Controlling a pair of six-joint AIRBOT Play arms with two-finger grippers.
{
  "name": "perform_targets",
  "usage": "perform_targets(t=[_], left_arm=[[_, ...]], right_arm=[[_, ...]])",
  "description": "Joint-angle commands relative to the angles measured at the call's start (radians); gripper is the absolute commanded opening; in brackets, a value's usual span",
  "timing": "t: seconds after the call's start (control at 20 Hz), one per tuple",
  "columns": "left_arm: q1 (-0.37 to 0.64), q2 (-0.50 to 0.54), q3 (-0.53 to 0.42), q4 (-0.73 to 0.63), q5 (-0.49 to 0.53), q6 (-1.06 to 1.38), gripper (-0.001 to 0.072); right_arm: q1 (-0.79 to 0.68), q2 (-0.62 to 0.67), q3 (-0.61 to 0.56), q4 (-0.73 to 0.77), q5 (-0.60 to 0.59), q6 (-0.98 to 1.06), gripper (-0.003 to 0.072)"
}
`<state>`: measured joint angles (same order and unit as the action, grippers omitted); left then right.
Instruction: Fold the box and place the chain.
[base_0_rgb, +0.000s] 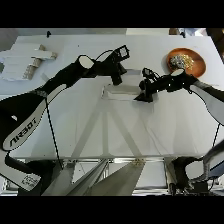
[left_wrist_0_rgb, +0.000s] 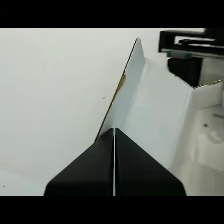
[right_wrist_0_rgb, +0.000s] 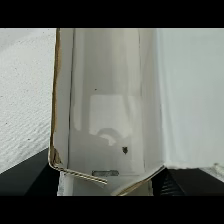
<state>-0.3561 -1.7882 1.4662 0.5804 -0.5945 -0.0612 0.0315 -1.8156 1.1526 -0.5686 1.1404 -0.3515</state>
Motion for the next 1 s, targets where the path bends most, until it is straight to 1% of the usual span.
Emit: perform_targets(t=[0.0,0.15,0.25,0.3,0.5,0.6,0.75,0.85,0.95], left_arm=[[-0.001,-0.043,-0.001,-0.005,0.084,0.008,0.0005],[-0.001,-0.077,-0.001,-0.002,0.09,-0.076,0.0005],[-0.002,-0.092,-0.001,0.028,0.084,-0.128,0.0005],[-0.003,-0.097,-0.001,0.05,0.08,-0.153,0.0005],[-0.021,-0.1,-0.001,0.209,0.066,-0.266,0.0004],[-0.025,-0.097,-0.001,0.221,0.061,-0.283,0.0005],[-0.022,-0.044,-0.001,0.222,-0.003,-0.283,0.0006],[-0.011,0.02,-0.001,0.229,-0.059,-0.283,0.0008],[-0.002,0.089,-0.001,0.267,-0.121,-0.283,0.0012]], right_arm=[[0.0,0.0,0.001,0.0,0.0,0.0,0.051],[0.0,0.0,0.001,0.0,0.0,0.0,0.051],[0.0,0.0,0.001,0.0,0.0,0.0,0.051],[0.0,0.0,0.001,0.0,0.0,0.0,0.051],[0.0,0.0,0.001,0.0,0.0,0.0,0.051],[0.0,0.0,0.001,0.0,0.0,0.0,0.051],[0.0,0.0,0.001,0.0,0.0,0.0,0.051],[0.0,0.0,0.001,0.0,0.0,0.0,0.051],[0.0,0.0,0.001,0.0,0.0,0.0,0.051]])
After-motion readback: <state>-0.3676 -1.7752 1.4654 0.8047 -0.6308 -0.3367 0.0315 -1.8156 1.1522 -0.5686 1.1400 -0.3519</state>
